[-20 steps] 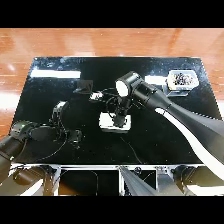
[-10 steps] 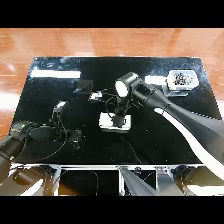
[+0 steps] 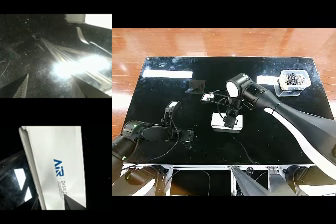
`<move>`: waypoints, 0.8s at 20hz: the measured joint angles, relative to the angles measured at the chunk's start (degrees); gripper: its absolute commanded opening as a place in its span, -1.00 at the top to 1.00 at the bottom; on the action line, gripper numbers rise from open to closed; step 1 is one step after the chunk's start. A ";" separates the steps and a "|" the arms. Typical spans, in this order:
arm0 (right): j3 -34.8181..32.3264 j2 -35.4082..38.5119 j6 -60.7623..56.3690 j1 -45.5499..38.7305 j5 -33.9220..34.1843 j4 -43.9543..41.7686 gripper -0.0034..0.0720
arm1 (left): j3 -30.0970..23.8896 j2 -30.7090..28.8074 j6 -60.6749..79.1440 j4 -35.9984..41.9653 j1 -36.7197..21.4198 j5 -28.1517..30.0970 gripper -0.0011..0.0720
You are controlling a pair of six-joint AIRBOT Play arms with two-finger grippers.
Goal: Fold the box and place the chain.
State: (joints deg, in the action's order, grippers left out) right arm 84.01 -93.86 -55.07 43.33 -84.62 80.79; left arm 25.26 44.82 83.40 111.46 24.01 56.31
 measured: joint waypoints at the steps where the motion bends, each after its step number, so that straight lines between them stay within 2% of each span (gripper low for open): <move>1: 0.00 -0.09 0.02 0.00 0.02 -0.07 -0.19 | 0.00 0.00 0.00 -0.02 0.00 -0.02 -0.74; 16: -0.02 -0.13 -0.70 0.00 -0.02 -0.17 -0.19 | 0.02 0.00 0.02 0.00 0.00 -0.92 -0.74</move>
State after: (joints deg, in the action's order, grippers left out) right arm 83.99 -94.00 -55.77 43.33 -84.64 80.62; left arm 25.28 44.82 83.42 111.46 24.01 55.40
